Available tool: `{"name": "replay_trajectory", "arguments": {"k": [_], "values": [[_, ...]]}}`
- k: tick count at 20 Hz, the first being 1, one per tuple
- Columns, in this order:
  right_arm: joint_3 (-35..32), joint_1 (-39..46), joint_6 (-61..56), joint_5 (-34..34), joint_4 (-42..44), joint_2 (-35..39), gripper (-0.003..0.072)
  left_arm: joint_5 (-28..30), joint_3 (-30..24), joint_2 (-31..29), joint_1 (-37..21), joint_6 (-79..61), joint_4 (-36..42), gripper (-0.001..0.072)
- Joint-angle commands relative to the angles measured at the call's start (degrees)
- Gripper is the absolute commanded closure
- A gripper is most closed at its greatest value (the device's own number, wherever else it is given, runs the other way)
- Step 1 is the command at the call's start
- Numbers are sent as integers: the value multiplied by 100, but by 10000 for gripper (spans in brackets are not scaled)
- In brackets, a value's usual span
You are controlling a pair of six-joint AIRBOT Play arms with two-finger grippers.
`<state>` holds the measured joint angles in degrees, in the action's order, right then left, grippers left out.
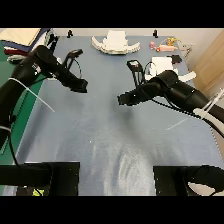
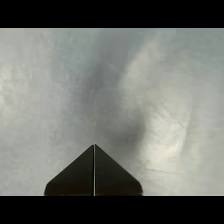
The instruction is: Fold the box.
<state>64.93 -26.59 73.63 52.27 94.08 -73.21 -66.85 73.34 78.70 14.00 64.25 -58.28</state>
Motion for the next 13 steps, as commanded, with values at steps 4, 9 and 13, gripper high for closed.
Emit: {"name": "replay_trajectory", "arguments": {"k": [4, 9, 13], "values": [[203, -291, 33, 444, 195, -295, 681, 695, -1423, -1099, 553, 433, -33, 693], [203, -289, 35, 592, 221, -295, 681, 186, -1449, -1226, 566, 437, -2, 693], [203, -286, 35, 592, 221, -295, 681, 192, -1449, -1226, 566, 437, 0, 693]]}}
